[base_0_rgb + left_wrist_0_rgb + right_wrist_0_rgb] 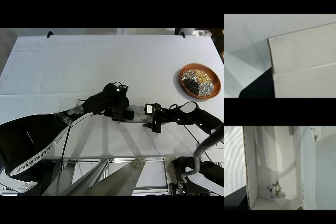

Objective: Fold the box and place the chain.

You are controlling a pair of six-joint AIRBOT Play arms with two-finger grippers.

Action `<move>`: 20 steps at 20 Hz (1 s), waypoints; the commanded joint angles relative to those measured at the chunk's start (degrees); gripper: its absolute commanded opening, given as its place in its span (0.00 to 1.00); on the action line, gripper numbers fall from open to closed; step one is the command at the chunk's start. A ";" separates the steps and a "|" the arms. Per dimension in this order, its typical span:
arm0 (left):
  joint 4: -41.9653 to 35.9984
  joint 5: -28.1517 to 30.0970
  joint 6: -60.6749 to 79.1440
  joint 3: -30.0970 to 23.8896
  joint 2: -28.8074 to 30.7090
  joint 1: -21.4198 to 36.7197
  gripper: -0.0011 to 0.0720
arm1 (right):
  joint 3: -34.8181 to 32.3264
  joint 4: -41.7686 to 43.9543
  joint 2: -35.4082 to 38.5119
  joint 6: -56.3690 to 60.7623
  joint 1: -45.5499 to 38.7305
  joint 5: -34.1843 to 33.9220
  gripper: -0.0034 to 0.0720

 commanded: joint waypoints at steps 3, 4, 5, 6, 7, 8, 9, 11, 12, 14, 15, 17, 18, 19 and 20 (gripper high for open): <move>5.07 3.72 -0.74 2.29 0.02 -0.33 0.14 | 0.00 0.02 -0.04 0.20 0.04 0.02 0.62; 5.33 3.80 -0.81 2.97 0.02 -0.33 0.14 | 0.00 0.02 -0.04 0.20 0.04 0.02 0.62; 5.29 3.63 -1.36 3.26 0.00 -0.33 0.14 | 0.00 0.02 -0.04 0.20 0.04 0.02 0.62; 5.14 3.41 -2.01 3.26 -0.04 -0.44 0.14 | 0.00 0.02 -0.04 0.20 0.04 0.02 0.62; 5.14 3.37 -2.21 3.26 -0.15 -0.76 0.14 | 0.00 0.02 -0.04 0.20 0.04 0.02 0.62; 5.14 3.26 -2.21 3.26 -0.33 -1.07 0.15 | 0.00 0.02 -0.04 0.20 0.04 0.02 0.62; 5.11 3.04 -2.43 3.26 -0.55 -1.44 0.25 | 0.00 0.02 -0.04 0.20 0.04 0.04 0.62; 4.74 2.23 -3.39 3.26 -0.83 -2.16 0.49 | 0.00 0.02 -0.04 0.20 0.04 0.04 0.62; 4.76 1.84 -3.45 3.26 -0.83 -2.34 0.48 | 0.00 0.02 -0.04 0.20 0.04 0.02 0.62; 4.85 1.62 -4.63 3.26 -0.87 -2.49 0.36 | 0.00 0.02 -0.04 0.20 0.04 0.04 0.62; 4.85 1.49 -4.63 3.26 -0.90 -2.49 0.25 | 0.00 0.02 -0.04 0.20 0.04 0.04 0.62; 4.81 1.51 -4.76 3.26 -0.98 -2.49 0.19 | 0.00 0.02 -0.04 0.20 0.04 0.02 0.62; 4.81 1.51 -4.76 3.23 -1.07 -2.56 0.17 | 0.00 0.02 -0.04 0.20 0.04 0.02 0.62; 4.90 1.49 -4.76 3.23 -1.14 -2.64 0.03 | 0.00 0.02 -0.04 0.20 0.04 0.02 0.62; 5.01 1.49 -4.76 3.23 -1.27 -2.84 0.02 | 0.00 0.02 -0.04 0.20 0.04 0.02 0.62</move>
